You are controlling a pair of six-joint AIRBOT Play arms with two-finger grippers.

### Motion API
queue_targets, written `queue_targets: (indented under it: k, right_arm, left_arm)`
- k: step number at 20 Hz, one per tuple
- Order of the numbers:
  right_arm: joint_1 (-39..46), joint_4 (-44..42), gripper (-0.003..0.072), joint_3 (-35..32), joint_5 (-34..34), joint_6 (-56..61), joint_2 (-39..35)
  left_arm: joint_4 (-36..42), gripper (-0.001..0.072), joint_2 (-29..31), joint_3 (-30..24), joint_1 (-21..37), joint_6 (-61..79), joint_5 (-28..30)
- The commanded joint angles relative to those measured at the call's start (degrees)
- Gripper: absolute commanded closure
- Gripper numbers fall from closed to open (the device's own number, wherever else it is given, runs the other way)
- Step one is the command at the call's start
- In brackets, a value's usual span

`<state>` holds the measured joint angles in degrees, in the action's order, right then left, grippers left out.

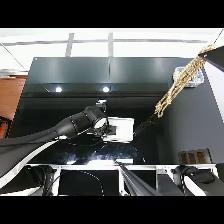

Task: Fold the box and place the chain.

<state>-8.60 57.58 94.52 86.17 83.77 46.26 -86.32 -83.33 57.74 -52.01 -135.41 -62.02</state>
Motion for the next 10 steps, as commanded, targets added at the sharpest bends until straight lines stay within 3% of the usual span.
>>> queue_targets:
  k: [1, 5, 10]
  right_arm:
    - [-0.3, -2.1, 0.0643, 0.0, 1.5, 0.4, 0.0]
    - [-0.3, -3.1, 0.0643, 0.0, 1.4, 0.6, 0.0]
    - [-0.3, -10.6, 0.0643, 0.0, -0.4, 0.4, 0.0]
  left_arm:
    - [0.0, 0.0682, 0.0, 0.0, 0.1, 0.0, 0.0]
    - [0.0, 0.0682, 0.0, 0.0, 0.1, 0.0, 0.0]
    - [0.0, 0.0682, 0.0, 0.0, 0.1, 0.0, 0.0]
